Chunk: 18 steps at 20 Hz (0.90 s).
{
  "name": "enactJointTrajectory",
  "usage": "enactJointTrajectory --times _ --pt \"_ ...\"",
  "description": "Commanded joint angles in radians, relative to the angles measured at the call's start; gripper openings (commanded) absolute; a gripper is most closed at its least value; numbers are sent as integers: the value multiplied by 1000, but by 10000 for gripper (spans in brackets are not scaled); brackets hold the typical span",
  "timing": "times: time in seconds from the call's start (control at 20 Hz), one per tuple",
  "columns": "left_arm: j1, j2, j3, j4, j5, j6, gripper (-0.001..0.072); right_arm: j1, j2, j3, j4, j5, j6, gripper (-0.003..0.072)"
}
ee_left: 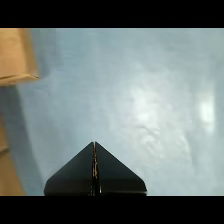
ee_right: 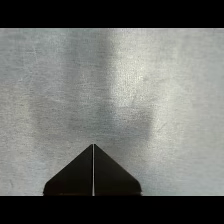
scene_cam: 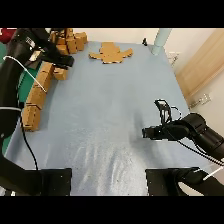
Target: Fold the box.
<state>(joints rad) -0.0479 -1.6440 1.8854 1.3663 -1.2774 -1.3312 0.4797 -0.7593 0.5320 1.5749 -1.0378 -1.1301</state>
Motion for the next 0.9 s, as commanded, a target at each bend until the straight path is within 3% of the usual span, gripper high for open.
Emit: enactJointTrajectory --times 0.0,0.25,0.45,0.55,0.85 --pt "-131 117 -153 -21 24 -10 5 0 -1 1 0 0 0 6" --pt "-373 340 -557 -20 262 -149 5 0 -1 1 0 0 0 6" --pt "-524 508 -863 -6 388 -270 6 0 -1 1 0 0 0 6" --pt "-547 542 -930 2 402 -303 11 0 -1 1 0 0 0 6" --pt "-547 539 -940 -6 344 -318 12 0 -1 1 0 0 0 6"
